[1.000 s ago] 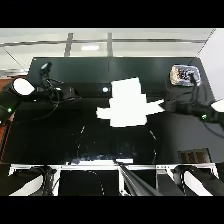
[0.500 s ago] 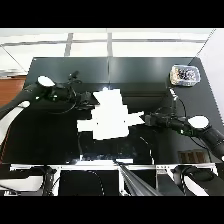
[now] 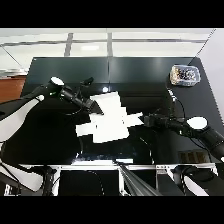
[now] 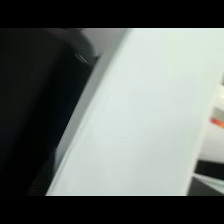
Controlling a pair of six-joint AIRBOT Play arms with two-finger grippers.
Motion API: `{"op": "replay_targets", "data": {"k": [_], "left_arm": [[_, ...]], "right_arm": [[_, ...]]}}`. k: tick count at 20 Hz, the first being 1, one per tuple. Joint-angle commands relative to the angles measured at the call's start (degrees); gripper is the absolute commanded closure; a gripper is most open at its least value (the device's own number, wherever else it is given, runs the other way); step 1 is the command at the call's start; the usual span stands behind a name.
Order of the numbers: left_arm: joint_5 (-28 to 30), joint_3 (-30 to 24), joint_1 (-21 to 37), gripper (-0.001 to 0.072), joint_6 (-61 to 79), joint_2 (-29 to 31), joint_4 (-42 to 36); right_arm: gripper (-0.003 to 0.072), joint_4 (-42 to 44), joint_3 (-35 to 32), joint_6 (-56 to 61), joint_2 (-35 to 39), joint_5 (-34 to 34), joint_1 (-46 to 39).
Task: Fold the box and place the chain.
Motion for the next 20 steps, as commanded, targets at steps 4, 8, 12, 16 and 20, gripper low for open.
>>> {"op": "replay_targets", "data": {"k": [4,8,12,16,20], "left_arm": [[-5.88,5.51,-1.09,0.0354,4.42,-4.31,0.5],[-6.21,6.84,-2.25,0.0435,4.92,-4.35,4.92],[-9.11,7.56,-2.45,0.0683,4.68,-4.35,9.81],[-8.96,9.29,-2.73,0.0687,2.93,-2.91,10.49],[-3.82,4.9,-4.66,0.0688,5.92,5.97,10.19]], "right_arm": [[0.0666,-0.17,0.0,-0.02,0.02,-0.02,0.07],[0.0666,-0.26,0.0,-0.02,0.02,0.07,0.04],[0.0649,-1.86,0.13,-0.02,0.02,0.07,0.0],[0.0062,-13.44,5.29,0.59,0.07,8.31,-2.23],[0.0064,-30.45,17.2,1.22,0.07,27.04,-9.68]]}}
